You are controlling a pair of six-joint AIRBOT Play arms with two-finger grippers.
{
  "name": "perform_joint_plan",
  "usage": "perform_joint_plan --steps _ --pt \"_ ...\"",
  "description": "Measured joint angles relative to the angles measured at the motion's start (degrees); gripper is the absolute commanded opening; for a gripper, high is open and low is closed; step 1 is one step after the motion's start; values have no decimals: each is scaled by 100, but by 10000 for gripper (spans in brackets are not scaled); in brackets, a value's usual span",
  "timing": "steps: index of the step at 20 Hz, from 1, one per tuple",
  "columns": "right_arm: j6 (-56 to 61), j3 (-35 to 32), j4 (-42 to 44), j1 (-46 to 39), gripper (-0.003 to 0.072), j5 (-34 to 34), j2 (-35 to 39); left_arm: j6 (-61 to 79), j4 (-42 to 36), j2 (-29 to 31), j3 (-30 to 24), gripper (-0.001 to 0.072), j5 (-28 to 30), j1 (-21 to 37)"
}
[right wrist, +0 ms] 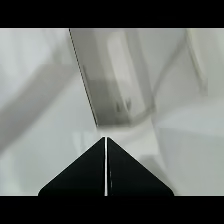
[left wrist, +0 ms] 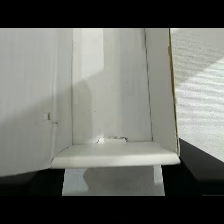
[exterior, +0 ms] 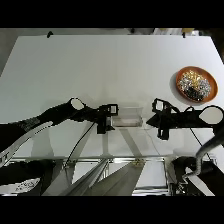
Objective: Fold the box and place the chain.
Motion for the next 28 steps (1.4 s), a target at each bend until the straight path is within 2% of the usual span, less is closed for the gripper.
perform_joint_plan --steps 3,5,12,20,25,28 --pt "-205 0 1222 48 19 -555 -157 0 0 0 0 362 0 0" --pt "-264 0 1703 127 19 -1115 -433 0 -2 0 0 362 0 0" --pt "170 2 2280 358 19 -2651 -1762 -4 -4 0 -2 362 -2 0" --pt "1071 9 1609 389 20 -2806 -2035 -2 -4 -2 -2 362 -11 -2" --pt "1239 83 1067 389 19 -2485 -1165 7 0 -2 -2 362 -7 -2" --pt "1198 105 90 389 19 -2107 -468 7 0 -2 -2 362 -7 -2"
